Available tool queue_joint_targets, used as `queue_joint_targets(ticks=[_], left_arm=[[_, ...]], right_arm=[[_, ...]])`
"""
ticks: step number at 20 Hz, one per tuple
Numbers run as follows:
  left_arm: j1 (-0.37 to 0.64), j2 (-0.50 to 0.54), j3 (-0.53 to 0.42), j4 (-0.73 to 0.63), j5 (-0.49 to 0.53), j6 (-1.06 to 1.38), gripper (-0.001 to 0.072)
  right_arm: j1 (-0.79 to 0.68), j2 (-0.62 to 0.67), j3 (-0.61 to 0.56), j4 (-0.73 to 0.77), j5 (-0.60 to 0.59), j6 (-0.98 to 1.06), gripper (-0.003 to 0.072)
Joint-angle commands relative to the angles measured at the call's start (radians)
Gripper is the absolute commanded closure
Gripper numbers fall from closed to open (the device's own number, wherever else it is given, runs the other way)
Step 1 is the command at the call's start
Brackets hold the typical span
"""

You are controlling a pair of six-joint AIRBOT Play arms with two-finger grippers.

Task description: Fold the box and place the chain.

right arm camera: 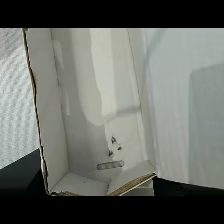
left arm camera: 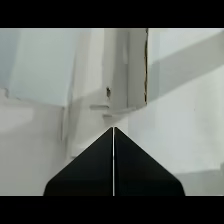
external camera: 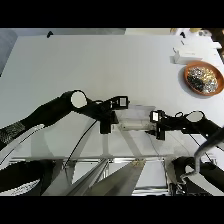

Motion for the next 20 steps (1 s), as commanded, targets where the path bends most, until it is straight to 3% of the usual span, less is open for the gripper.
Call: queue_joint_targets(ticks=[1, 8, 9, 11, 13, 20], left_arm=[[0.003, 0.004, -0.054, 0.019, 0.000, 0.002, 0.0703], [0.004, -0.032, -0.080, 0.051, 0.065, 0.120, 0.0690], [0.005, -0.033, -0.080, 0.054, 0.087, 0.152, 0.0654], [0.010, -0.033, -0.080, 0.053, 0.133, 0.237, 0.0496], [0.010, -0.034, -0.080, 0.052, 0.182, 0.329, 0.0426], [0.006, -0.090, -0.080, -0.020, 0.210, 0.457, 0.0438]], right_arm=[[0.000, 0.000, 0.000, 0.000, 0.001, 0.000, 0.0278], [0.000, 0.000, 0.000, 0.000, 0.001, 0.000, 0.0278], [0.000, 0.000, 0.000, 0.000, 0.001, 0.000, 0.0278], [0.000, 0.000, 0.000, 0.000, 0.001, 0.000, 0.0278], [0.000, 0.000, 0.000, 0.000, 0.001, 0.000, 0.0278], [0.000, 0.000, 0.000, 0.000, 0.001, 0.000, 0.0278]])
